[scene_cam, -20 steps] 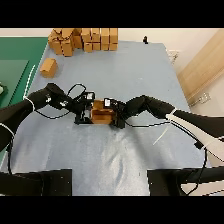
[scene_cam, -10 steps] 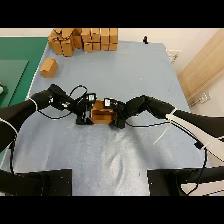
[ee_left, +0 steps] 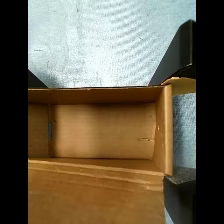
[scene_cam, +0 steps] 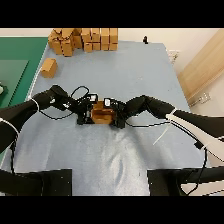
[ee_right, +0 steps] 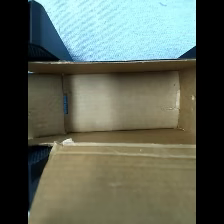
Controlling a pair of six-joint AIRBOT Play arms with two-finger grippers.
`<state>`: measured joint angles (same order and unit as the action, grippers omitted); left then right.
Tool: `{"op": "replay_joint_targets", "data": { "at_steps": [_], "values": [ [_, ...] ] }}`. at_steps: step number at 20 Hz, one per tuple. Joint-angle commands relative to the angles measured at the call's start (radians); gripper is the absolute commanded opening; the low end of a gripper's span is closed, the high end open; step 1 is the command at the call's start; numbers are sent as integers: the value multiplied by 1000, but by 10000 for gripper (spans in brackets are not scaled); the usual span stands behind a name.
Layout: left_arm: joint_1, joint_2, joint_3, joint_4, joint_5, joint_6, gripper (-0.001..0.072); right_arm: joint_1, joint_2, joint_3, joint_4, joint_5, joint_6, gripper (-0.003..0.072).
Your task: Fold the box.
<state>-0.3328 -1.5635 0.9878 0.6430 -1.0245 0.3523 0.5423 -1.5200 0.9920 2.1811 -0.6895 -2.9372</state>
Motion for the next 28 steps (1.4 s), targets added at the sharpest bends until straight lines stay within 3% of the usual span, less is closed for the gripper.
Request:
{"op": "replay_joint_targets", "data": {
  "at_steps": [1,2,8,12,16,17,18,19,20,24,28],
  "values": [
    [-4,-1,0,55,-25,14,50,-3,5,0,-1,0,10,637],
    [-4,-1,0,72,-24,14,18,-5,10,0,-11,0,34,704],
    [-4,-1,0,82,-23,13,18,-69,105,0,-76,-68,187,712],
    [-3,-1,0,83,-19,-5,17,-169,181,0,-71,-266,272,712],
    [-3,-1,0,82,-23,-6,18,-202,240,0,27,-476,303,703],
    [-4,-1,0,82,-23,-6,18,-196,256,0,91,-482,324,632],
    [-3,-1,1,82,-23,-6,17,-186,267,0,168,-479,327,458],
    [-4,-1,1,82,-23,-6,17,-168,273,0,257,-455,321,193],
    [-4,-1,0,82,-24,-10,18,-140,272,4,319,-420,286,13],
    [-4,-1,1,82,-24,-26,18,10,225,61,299,-151,279,9],
    [-4,-1,1,82,-23,-39,18,6,205,83,267,-113,300,9]
  ]
}}
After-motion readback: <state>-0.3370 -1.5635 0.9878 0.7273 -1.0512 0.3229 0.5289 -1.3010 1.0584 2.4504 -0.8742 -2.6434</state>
